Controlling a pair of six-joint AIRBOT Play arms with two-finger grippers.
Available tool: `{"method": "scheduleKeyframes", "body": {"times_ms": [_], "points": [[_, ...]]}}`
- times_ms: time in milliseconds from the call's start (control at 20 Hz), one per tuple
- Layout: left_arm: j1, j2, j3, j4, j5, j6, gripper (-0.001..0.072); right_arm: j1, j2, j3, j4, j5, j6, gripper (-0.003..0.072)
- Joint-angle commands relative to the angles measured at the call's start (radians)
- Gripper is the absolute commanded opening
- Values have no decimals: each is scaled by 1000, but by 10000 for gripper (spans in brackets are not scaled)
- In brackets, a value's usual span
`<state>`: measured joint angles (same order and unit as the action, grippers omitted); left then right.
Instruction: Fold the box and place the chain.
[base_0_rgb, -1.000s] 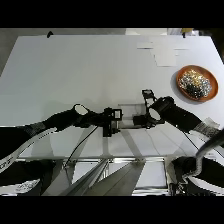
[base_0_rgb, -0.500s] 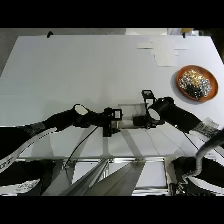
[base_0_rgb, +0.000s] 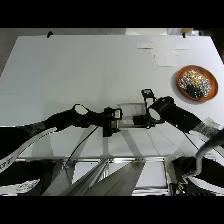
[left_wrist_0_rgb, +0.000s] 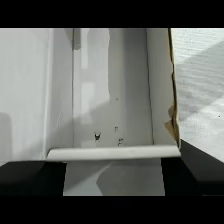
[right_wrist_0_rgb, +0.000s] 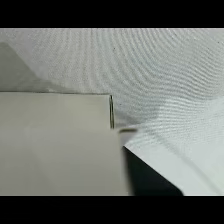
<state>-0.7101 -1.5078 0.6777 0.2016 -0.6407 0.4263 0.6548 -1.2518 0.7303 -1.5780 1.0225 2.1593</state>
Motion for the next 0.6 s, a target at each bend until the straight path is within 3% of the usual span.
{"method": "scheduleKeyframes", "body": {"times_ms": [0, 100, 200, 250, 400, 550], "points": [[0, 0, 1, 0, 1, 0, 207, 0, 42, 1, -28, 48, -161, 264], [0, 0, 1, 0, 1, 0, 207, -1, 116, 1, -49, 129, -294, 272], [0, 0, 1, 0, 1, 0, 207, -1, 208, 1, -68, 179, -364, 387], [0, 0, 1, 0, 1, 0, 207, -5, 259, 4, -69, 180, -388, 402], [0, 0, 1, 0, 1, 0, 207, -95, 362, 86, -68, 219, -423, 400], [0, 0, 1, 0, 1, 0, 207, -282, 369, 241, -68, 264, -536, 399]]}}
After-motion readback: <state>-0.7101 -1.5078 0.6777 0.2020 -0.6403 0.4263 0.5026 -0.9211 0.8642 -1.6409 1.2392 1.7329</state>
